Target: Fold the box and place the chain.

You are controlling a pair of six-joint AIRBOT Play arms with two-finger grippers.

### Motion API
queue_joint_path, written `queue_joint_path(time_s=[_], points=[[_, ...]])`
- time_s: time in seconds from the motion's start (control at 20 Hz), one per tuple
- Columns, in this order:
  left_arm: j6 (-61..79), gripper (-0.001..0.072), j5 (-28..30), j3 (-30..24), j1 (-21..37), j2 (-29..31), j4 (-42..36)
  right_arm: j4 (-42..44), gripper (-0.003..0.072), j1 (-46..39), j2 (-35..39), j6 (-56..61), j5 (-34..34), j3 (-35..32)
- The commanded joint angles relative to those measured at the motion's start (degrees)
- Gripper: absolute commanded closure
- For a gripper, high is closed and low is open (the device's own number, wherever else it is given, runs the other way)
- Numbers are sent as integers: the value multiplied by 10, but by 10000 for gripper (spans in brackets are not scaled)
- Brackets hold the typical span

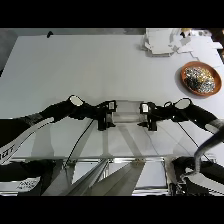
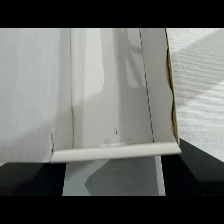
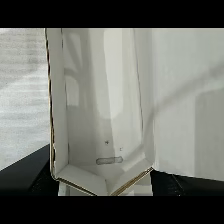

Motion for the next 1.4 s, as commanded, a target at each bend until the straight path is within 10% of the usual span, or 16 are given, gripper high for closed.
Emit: queue_joint_path(time_s=[0.0,0.85,1.0,1.35], points=[[0,559,-2,0,0,0,0,0,249,0,0,0,0,0],[0,559,-2,0,0,0,0,17,326,0,0,1,3,0],[0,559,-2,0,0,0,0,17,-17,0,0,10,13,0],[0,559,-2,0,0,0,0,-132,-17,-3,70,174,38,0]])
